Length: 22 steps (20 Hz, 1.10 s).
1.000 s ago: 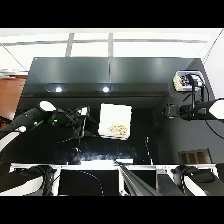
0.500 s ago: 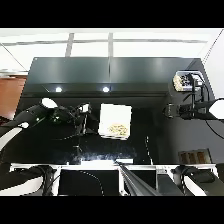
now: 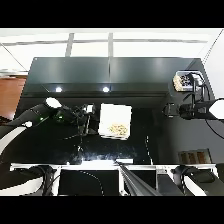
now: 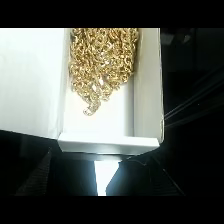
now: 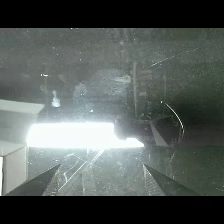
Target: Fold the box and place the chain.
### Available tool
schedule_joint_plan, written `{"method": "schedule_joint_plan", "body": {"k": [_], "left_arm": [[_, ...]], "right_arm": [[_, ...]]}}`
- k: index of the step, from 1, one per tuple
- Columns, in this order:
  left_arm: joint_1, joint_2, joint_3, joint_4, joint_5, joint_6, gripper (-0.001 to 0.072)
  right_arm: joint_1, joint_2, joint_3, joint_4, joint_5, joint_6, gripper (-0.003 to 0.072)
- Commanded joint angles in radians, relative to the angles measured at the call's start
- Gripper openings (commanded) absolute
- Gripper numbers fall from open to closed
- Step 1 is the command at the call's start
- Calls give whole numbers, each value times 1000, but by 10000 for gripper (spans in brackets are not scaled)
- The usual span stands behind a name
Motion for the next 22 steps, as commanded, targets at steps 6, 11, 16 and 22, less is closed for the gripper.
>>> {"method": "schedule_joint_plan", "body": {"k": [6,11,16,22], "left_arm": [[-4,-2,3,5,0,-4,708],[-19,-2,3,27,0,-5,708],[-80,-3,3,42,73,-99,709],[-87,-3,3,48,91,-116,708]], "right_arm": [[0,1,0,0,-5,0,591],[0,1,0,0,-5,0,591],[0,1,0,0,-8,0,591],[0,1,0,-1,-10,0,591]]}}
